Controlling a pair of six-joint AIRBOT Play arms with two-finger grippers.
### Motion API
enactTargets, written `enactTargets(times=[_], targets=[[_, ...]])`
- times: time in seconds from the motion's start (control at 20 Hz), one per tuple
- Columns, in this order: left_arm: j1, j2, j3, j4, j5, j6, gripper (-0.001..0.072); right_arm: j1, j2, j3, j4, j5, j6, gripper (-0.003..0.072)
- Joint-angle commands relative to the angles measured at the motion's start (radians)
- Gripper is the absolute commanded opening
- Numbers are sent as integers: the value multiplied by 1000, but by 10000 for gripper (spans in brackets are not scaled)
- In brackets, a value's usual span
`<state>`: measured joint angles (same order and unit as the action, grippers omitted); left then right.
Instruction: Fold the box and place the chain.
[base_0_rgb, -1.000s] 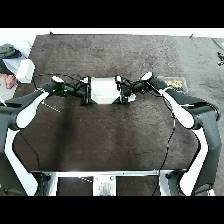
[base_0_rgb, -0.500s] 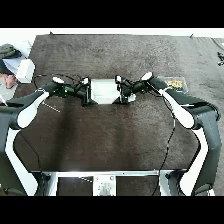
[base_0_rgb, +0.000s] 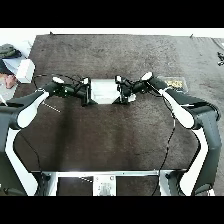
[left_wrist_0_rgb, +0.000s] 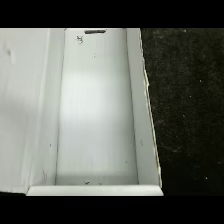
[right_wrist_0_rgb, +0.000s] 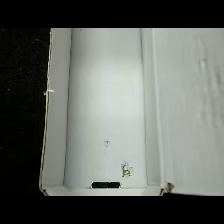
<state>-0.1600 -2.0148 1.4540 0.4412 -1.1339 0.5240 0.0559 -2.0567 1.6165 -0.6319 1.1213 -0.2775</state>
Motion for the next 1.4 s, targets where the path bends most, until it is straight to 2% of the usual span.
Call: enactTargets(times=[0.0,1.05,1.1,1.15,1.35], targets=[[0,0,0,-1,0,1,236,1,0,0,0,0,0,368],[0,0,0,-3,0,1,236,1,0,0,4,1,1,368],[0,0,0,-4,0,1,236,0,3,0,3,3,1,410],[0,0,0,-4,0,1,236,-3,7,0,13,6,0,596],[0,0,0,-4,-1,1,236,-14,41,2,0,58,5,597]])
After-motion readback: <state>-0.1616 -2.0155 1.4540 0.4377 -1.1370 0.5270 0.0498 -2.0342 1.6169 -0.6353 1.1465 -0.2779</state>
